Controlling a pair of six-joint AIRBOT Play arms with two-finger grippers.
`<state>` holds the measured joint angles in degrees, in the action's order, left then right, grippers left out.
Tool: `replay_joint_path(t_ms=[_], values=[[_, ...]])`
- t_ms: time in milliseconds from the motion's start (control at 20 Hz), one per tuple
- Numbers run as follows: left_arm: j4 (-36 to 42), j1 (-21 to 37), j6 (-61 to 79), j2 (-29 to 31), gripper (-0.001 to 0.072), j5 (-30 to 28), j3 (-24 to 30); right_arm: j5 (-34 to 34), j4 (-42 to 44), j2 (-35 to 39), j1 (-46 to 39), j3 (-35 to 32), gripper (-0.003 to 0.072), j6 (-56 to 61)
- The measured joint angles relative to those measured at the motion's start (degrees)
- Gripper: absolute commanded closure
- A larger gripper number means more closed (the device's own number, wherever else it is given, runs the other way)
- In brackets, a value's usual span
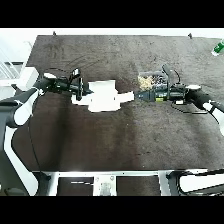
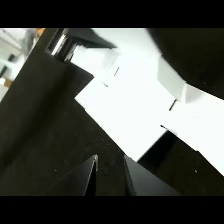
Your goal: Fold the box and place the chain.
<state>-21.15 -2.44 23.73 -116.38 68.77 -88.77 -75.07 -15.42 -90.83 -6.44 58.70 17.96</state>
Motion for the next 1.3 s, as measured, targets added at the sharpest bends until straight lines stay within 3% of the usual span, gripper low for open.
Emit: replay_joint_path(t_ms=[300, 800, 900, 1000, 1100, 1300], values=[[0.4, 0.3, 0.7, 0.0, 0.0694, 0.1, 0.4, 1.9, 0.7, 0.3, 4.6, 0.0, 0.0324, -12.3], [-2.2, -0.5, 1.3, 0.0, 0.0693, -0.2, 0.5, 4.2, -2.9, 0.7, 10.2, -0.1, 0.0306, -18.9], [-2.3, -0.5, 1.7, 0.0, 0.0692, 0.0, 0.5, 7.0, -5.8, 1.6, 11.9, -0.1, 0.029, -19.3], [-2.6, -0.5, 1.9, 0.0, 0.0691, 0.3, 0.5, 11.8, -9.7, 2.7, 14.3, -0.3, 0.0143, -19.6], [-2.8, -0.5, 2.1, 0.0, 0.0691, 0.4, 0.5, 17.5, -13.4, 3.3, 16.6, -0.4, 0.0103, -20.0], [-2.8, -0.5, 2.1, 0.0, 0.069, 0.4, 0.5, 25.5, -18.4, 3.6, 20.3, -0.4, 0.0103, -23.9]])
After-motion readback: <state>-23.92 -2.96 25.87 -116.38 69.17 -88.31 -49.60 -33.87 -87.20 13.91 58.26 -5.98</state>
